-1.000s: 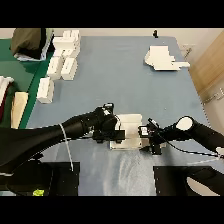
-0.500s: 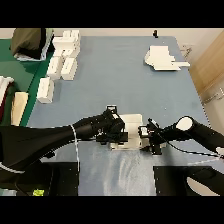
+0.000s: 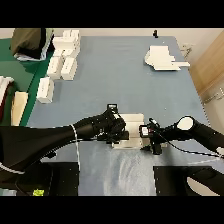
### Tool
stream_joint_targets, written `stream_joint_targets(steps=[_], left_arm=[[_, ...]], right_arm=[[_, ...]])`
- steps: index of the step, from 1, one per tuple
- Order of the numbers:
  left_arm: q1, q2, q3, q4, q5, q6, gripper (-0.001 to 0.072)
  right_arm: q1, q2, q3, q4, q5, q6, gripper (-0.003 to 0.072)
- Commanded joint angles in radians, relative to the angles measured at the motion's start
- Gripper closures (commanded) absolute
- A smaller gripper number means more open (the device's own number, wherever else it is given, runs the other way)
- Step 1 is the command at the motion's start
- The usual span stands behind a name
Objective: Fold the box.
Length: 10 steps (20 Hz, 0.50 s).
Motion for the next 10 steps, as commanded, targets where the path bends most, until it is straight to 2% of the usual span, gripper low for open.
stream_joint_targets(steps=[1, 2, 3, 4, 5, 10], left_arm=[[-0.010, 0.001, 0.002, -0.005, 0.018, 0.002, 0.0693], [-0.011, 0.001, 0.004, -0.005, 0.014, 0.003, 0.0692], [-0.011, 0.003, 0.006, -0.009, 0.002, 0.007, 0.0617], [-0.011, 0.005, 0.008, -0.008, -0.015, 0.002, 0.0304], [-0.011, 0.006, 0.013, -0.008, -0.049, -0.022, 0.0113], [-0.009, 0.011, 0.085, -0.003, -0.209, -0.021, 0.0098]], right_arm=[[0.001, 0.000, 0.000, 0.002, 0.003, -0.002, 0.0179], [0.001, 0.000, 0.000, 0.002, 0.003, -0.002, 0.0179], [0.001, 0.000, 0.000, 0.002, 0.003, -0.002, 0.0179], [0.001, 0.000, 0.000, 0.002, 0.003, -0.002, 0.0179], [0.001, 0.000, 0.000, 0.003, 0.003, -0.002, 0.0179], [0.001, 0.000, 0.000, 0.002, 0.003, -0.002, 0.0179]])
